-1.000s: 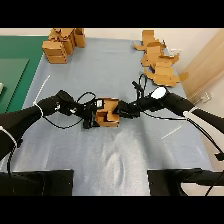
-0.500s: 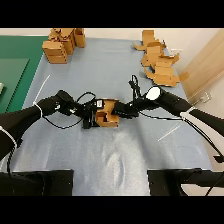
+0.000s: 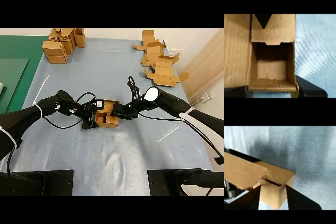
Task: Fold the box.
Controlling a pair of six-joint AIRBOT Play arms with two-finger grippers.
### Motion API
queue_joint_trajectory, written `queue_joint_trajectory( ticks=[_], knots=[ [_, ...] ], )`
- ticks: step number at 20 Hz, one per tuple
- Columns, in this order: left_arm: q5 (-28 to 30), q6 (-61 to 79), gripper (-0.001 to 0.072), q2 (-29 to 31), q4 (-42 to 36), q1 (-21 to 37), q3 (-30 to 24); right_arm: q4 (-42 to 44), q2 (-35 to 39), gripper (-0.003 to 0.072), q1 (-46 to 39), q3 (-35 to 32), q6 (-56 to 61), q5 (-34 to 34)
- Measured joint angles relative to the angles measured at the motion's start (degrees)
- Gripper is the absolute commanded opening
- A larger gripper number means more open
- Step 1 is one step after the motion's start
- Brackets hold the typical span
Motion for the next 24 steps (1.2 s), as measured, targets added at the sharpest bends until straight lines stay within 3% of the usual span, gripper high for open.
queue_joint_trajectory(
  ticks=[10, 18, 24],
  knots=[
    [0.0, 0.0, 0.0104, 0.0, -0.2, 0.0, 0.0, -1.3, 0.0, 0.0478, 0.7, 0.0, 0.3, 2.1],
    [1.0, -0.4, 0.0104, -0.1, -0.9, -0.1, 0.0, -9.1, 2.1, 0.0478, 0.6, -0.2, 5.2, 6.5],
    [0.7, -0.3, 0.0104, -0.1, -0.6, -0.1, 0.0, -12.2, 3.1, 0.0478, 0.7, 0.3, 6.4, 5.7]
  ],
)
